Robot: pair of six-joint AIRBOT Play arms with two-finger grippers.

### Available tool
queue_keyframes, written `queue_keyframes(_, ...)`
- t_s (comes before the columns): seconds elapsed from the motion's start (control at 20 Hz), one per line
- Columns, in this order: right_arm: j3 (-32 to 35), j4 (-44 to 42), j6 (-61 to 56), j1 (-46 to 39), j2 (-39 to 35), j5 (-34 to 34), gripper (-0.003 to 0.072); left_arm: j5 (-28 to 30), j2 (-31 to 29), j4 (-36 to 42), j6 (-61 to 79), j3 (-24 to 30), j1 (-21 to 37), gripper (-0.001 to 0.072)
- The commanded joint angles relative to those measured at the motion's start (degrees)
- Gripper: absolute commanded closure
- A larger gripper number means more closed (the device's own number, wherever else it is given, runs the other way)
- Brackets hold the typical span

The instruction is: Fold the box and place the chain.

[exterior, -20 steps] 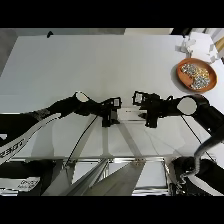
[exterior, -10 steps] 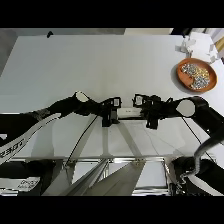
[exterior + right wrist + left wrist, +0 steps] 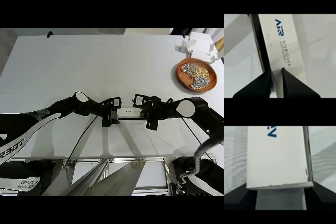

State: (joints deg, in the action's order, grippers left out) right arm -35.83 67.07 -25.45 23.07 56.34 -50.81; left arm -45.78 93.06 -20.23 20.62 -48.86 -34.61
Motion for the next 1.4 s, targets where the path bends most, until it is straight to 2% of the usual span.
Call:
queue_keyframes(0.0, 1.8, 0.2, 0.0, 1.5, 0.0, -0.4, 0.0502, 0.1, 0.0, 0.0, -0.1, 0.0, 0.0, 0.0576)
queue_keyframes(0.1, 2.2, 0.2, 0.0, 3.0, 0.0, 0.4, 0.0483, 0.1, 0.0, 0.0, -0.1, 0.0, 0.0, 0.0576)
queue_keyframes(0.25, 2.2, 0.2, 0.0, 3.0, -0.3, 2.7, 0.0358, 0.1, 0.0, 0.0, -0.1, 0.0, 0.0, 0.0576)
queue_keyframes(0.3, 2.2, 0.2, 0.0, 3.0, -0.8, 3.1, 0.0346, 0.1, 0.0, 0.0, -0.1, 0.0, 0.0, 0.0576)
queue_keyframes(0.65, 2.2, -1.7, 0.0, 3.0, -7.4, 5.4, 0.0346, 0.1, 0.0, 0.0, -0.1, 0.0, 0.0, 0.0576)
queue_keyframes(0.75, 2.2, -5.4, 0.0, 3.0, -7.9, 5.4, 0.0347, 0.1, 0.0, 0.0, -0.1, 0.0, 0.0, 0.0576)
queue_keyframes(0.85, 2.4, -13.3, 0.2, 3.0, -7.2, 6.2, 0.0354, 0.1, 0.0, 0.0, -0.1, 0.0, 0.0, 0.0576)
queue_keyframes(0.9, 2.9, -17.4, 0.4, 3.0, -6.4, 8.0, 0.0471, 0.1, 0.0, 0.0, -0.1, 0.0, 0.0, 0.0576)
queue_keyframes(0.95, 3.6, -20.3, 0.5, 3.0, -5.3, 10.6, 0.0678, 0.1, 0.0, 0.0, -0.1, 0.0, 0.0, 0.0576)
queue_keyframes(1.1, 6.6, -23.8, 0.5, 3.0, -0.1, 17.6, 0.0672, 0.1, 0.0, 0.0, -0.1, 0.0, 0.0, 0.0576)
queue_keyframes(1.35, 8.5, -27.5, 1.8, 3.0, 3.0, 14.4, 0.0672, 0.1, 0.0, 0.0, -0.1, 0.0, 0.0, 0.0576)
